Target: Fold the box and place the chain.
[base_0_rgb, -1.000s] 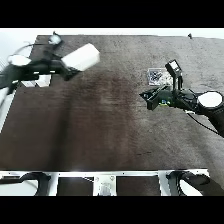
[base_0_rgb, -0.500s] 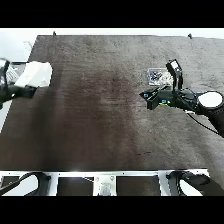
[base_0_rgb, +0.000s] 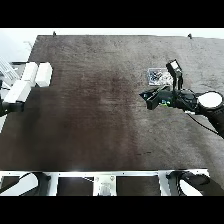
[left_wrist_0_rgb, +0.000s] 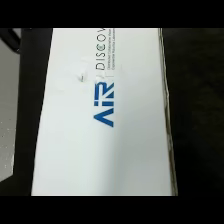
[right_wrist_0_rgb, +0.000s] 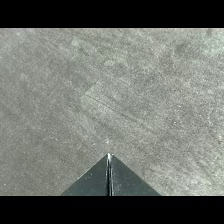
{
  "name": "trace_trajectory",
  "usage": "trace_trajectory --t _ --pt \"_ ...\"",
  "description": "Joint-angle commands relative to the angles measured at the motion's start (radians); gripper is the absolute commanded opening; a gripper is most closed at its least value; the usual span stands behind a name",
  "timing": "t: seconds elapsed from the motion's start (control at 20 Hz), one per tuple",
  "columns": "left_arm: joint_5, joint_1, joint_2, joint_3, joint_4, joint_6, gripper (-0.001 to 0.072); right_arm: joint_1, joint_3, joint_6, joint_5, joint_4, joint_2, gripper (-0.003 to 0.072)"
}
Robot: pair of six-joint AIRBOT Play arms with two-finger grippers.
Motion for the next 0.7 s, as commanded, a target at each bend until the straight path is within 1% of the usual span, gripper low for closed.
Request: trace_trajectory --t 0.0,0.1,0.25,0.3,0.4,0.55,0.65 --pt "0.000 0.059 -0.036 -0.008 -0.049 0.013 0.0015 0.000 -0.004 0.000 0.000 0.001 -0.002 0.0012" --pt "-0.026 0.085 -0.068 -0.007 -0.069 0.010 0.0016 0.000 -0.004 0.000 0.000 0.001 -0.003 0.0012" --pt "-0.035 0.084 -0.122 -0.006 -0.114 0.019 0.0016 0.000 -0.004 0.000 -0.008 0.002 -0.004 0.0012" --pt "-0.049 0.084 -0.137 -0.006 -0.116 0.021 0.0016 0.000 -0.004 0.000 -0.008 0.002 -0.004 0.0012" --pt "-0.109 0.084 -0.162 0.001 -0.139 0.056 0.0017 0.000 -0.004 0.000 -0.008 0.002 -0.004 0.0012" --pt "-0.104 0.084 -0.173 0.003 -0.195 0.076 0.0017 0.001 -0.004 0.000 -0.008 0.002 -0.004 0.0012" --pt "-0.097 0.084 -0.173 0.003 -0.196 0.085 0.0018 0.001 -0.004 0.000 -0.020 0.002 -0.004 0.0012"
